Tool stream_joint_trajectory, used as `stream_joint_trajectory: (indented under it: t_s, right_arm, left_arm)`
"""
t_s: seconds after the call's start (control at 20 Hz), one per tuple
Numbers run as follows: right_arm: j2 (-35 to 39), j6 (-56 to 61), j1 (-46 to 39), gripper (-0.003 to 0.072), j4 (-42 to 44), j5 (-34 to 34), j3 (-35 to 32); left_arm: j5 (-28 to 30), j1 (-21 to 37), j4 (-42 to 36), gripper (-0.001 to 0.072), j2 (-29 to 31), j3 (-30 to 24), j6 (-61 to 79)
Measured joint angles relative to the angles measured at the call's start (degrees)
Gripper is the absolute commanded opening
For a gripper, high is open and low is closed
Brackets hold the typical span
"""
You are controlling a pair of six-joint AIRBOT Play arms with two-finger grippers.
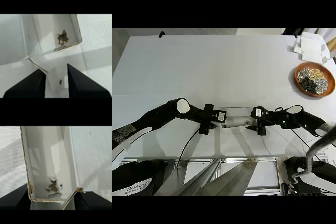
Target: Fold the box and place the chain.
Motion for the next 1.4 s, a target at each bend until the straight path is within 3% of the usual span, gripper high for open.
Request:
stream_joint_trajectory:
  t_s: [0.35, 0.4, 0.45, 0.5, 1.4]
  right_arm:
    - [0.0, 0.02, 0.0, 0.0335, 0.0, 0.0, 0.0]
    - [0.0, 0.02, 0.0, 0.0335, 0.0, 0.0, 0.0]
    - [0.0, 0.02, 0.0, 0.0335, 0.0, -0.02, 0.0]
    - [0.0, 0.02, 0.0, 0.0335, 0.0, 0.0, 0.0]
    - [0.0, -0.02, 0.0, 0.0335, -0.04, 0.04, 0.0]
  left_arm:
    - [1.42, -1.44, -3.08, 0.0265, -0.04, 0.0, 0.37]
    - [1.99, -1.66, -3.74, 0.0216, -0.07, 0.0, 0.35]
    - [2.58, -1.86, -4.2, 0.0088, -0.07, 0.0, 0.35]
    - [3.21, -2.01, -4.7, 0.002, -0.09, 0.0, 0.35]
    - [5.44, -4.48, -11.34, 0.0031, -3.96, 0.0, -2.89]
